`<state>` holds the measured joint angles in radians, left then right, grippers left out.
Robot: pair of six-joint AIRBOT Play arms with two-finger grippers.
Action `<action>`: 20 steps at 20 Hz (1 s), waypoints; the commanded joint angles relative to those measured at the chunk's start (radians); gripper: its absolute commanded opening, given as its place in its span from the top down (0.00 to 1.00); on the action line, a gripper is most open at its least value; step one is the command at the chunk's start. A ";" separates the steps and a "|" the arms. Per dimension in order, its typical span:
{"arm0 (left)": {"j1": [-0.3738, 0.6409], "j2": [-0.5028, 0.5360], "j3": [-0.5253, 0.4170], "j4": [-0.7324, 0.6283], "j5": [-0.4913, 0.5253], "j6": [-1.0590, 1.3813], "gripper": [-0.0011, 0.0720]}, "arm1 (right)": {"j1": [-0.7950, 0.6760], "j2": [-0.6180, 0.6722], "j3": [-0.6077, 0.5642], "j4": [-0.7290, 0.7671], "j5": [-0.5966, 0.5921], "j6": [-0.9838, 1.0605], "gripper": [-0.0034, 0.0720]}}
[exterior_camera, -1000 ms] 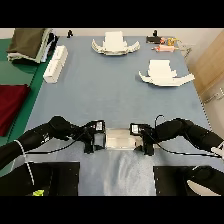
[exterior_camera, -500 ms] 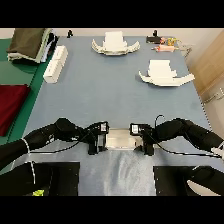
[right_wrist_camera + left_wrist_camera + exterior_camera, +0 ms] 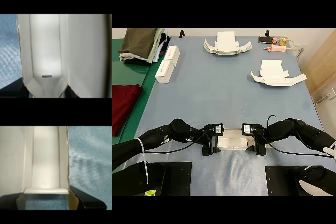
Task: Fold the box.
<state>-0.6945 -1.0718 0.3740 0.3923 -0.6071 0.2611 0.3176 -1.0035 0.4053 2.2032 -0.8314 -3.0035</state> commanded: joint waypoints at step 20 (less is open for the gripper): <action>-0.017 -0.001 0.001 0.013 0.031 -0.018 0.27 | 0.000 0.001 0.000 0.000 0.000 0.000 0.29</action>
<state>-0.7109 -1.0725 0.3740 0.4057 -0.5770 0.2432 0.3176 -1.0035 0.4053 2.2032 -0.8310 -3.0035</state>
